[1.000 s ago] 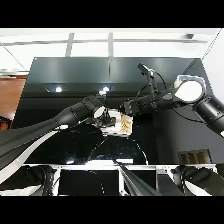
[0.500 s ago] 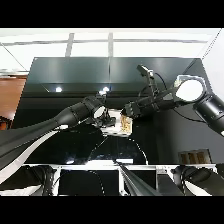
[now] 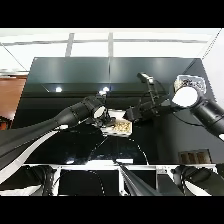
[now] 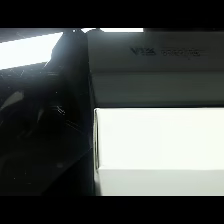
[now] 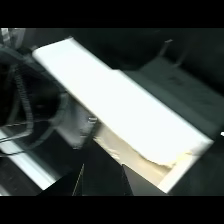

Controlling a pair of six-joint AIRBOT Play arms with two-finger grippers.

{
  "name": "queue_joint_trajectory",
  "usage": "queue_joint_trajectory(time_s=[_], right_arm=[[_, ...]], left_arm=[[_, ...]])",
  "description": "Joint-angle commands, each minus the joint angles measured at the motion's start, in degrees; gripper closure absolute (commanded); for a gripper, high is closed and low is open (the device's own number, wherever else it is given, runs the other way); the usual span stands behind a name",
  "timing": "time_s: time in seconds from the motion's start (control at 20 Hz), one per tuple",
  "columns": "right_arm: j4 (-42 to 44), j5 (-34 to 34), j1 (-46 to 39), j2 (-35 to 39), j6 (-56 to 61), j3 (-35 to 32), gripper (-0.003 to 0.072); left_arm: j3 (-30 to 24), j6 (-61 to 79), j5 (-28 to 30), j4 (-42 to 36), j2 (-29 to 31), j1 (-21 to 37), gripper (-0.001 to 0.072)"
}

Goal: Fold the box and place the chain.

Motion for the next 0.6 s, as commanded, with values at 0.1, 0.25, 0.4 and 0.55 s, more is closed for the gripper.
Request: queue_joint_trajectory(time_s=[0.1, 0.25, 0.4, 0.55], right_arm=[[-14.9, 9.9, -12.5, 10.1, 2.1, -0.2, 0.0394], [-23.3, 10.1, -17.3, 14.2, 4.7, -1.9, 0.0394], [-22.8, 6.6, -18.2, 14.2, 4.7, -3.4, 0.0394], [-21.4, 3.4, -18.2, 14.2, 4.7, -5.2, 0.0393]], left_arm=[[0.0, 0.0, 0.1, 0.0, 0.0, 0.0, 0.0683], [0.0, 0.0, 0.8, 0.0, 0.0, 0.0, 0.0683], [0.0, 0.0, 1.6, 0.0, 0.0, 0.0, 0.0683], [0.0, -2.4, 1.3, -2.7, 0.1, 0.1, 0.068]])
